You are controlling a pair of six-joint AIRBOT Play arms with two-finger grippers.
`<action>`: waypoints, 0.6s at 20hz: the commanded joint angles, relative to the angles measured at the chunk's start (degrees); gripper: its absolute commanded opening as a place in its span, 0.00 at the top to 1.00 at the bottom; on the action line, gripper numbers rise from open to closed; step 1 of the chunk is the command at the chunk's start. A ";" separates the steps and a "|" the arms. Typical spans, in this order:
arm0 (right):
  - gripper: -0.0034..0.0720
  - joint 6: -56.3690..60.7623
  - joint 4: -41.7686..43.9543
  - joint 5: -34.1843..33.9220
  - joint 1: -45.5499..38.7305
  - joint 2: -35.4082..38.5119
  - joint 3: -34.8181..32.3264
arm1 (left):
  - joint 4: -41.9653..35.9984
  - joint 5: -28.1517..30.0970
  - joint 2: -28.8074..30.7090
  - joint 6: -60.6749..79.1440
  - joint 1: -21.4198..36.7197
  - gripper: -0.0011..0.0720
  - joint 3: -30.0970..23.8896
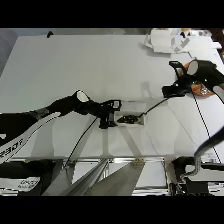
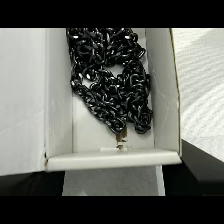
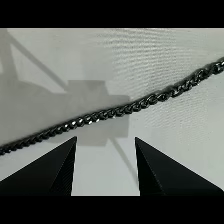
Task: Fold the box and place the chain.
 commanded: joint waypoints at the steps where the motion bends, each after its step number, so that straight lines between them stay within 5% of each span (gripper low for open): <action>1: 0.48 1.44 -1.27 -0.37 -0.04 -2.62 0.04 | 0.02 0.02 0.00 0.02 -0.02 0.70 0.04; 12: 0.60 1.40 -0.59 -0.72 0.00 -5.07 0.00 | 0.02 0.02 0.00 0.02 -0.02 0.70 0.04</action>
